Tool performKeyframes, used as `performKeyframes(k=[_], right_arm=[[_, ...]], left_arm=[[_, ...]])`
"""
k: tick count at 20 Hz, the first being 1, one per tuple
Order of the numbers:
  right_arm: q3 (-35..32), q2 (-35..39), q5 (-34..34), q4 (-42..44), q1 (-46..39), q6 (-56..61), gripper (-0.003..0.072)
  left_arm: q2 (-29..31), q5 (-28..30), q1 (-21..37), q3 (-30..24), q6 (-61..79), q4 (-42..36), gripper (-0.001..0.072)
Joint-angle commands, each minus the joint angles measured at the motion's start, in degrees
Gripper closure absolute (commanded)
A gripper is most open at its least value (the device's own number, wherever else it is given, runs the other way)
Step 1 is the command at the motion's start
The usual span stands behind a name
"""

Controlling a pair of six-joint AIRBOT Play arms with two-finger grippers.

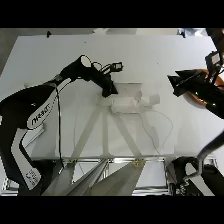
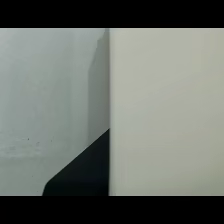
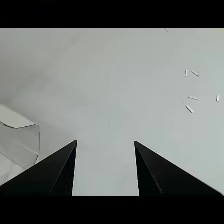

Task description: Fold the box and place the chain.

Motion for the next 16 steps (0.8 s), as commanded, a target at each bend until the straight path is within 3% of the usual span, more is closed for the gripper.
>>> performKeyframes(k=[1,9,12,16], right_arm=[[0.02,0.04,-0.33,-1.27,-0.04,0.63,0.0289],[0.02,0.07,2.73,-1.18,-0.04,0.63,0.0287],[0.02,0.07,8.74,-1.25,-0.04,-0.98,0.0224],[0.02,0.13,21.62,-1.25,0.31,-12.85,0.0208]], left_arm=[[-1.49,0.81,-0.13,-0.02,0.09,-0.13,0.0707],[-1.49,0.13,-0.11,0.0,-0.57,-0.15,0.0701],[-1.49,0.13,-0.15,0.0,-0.57,-0.15,0.07],[-1.49,0.13,-0.15,0.0,-0.57,-0.15,0.07]])
